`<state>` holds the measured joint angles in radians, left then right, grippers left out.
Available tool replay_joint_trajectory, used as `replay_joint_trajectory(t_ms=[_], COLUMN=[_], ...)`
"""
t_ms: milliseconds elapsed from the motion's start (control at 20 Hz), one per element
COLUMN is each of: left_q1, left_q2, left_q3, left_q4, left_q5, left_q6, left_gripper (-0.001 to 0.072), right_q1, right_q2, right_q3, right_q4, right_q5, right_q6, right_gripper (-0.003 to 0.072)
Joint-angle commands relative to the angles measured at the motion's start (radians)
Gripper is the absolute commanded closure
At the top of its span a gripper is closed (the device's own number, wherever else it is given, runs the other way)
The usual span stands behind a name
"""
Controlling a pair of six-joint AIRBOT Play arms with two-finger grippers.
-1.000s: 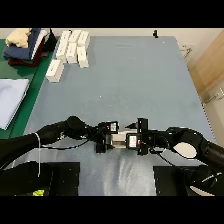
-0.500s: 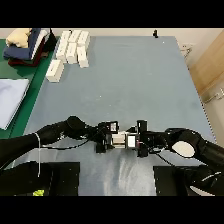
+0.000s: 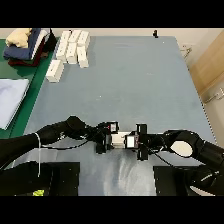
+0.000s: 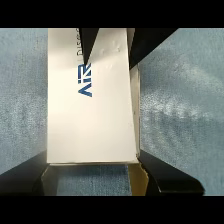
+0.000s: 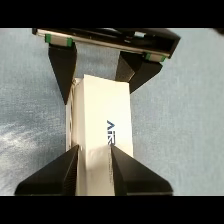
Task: Fold the box.
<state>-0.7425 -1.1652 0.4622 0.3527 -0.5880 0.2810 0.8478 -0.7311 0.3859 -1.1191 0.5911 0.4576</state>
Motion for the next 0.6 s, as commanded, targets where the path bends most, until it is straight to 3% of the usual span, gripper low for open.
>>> replay_joint_trajectory(t_ms=[0, 100, 200, 400, 450, 500, 550], left_q1=[0.0, 0.0, 0.0, 0.0, 0.0, 0.0, 0.0], left_q2=[0.0, 0.0, 0.0, 0.0, 0.0, 0.0, 0.0], left_q3=[0.0, 0.0, 0.0, 0.0, 0.0, 0.0, 0.0], left_q4=[-0.001, -0.001, -0.001, -0.001, -0.001, -0.001, -0.001], left_q5=[0.002, 0.002, 0.002, 0.002, 0.002, 0.002, 0.002], left_q6=[-0.002, -0.002, -0.002, -0.002, -0.002, -0.002, -0.002], left_gripper=[0.0304, 0.0304, 0.0304, 0.0304, 0.0304, 0.0304, 0.0304], right_q1=[0.002, 0.002, 0.001, 0.002, 0.001, 0.001, 0.0], right_q2=[0.011, 0.043, 0.07, 0.116, 0.125, 0.131, 0.132], right_q3=[0.002, 0.003, 0.003, 0.003, 0.003, 0.002, 0.0], right_q4=[0.029, 0.053, 0.07, 0.1, 0.1, 0.1, 0.101], right_q5=[0.01, -0.007, -0.009, -0.005, -0.004, 0.003, 0.006], right_q6=[0.002, 0.005, 0.006, 0.01, 0.035, 0.097, 0.201], right_gripper=[0.0403, 0.0372, 0.0273, 0.0276, 0.0347, 0.0559, 0.0684])
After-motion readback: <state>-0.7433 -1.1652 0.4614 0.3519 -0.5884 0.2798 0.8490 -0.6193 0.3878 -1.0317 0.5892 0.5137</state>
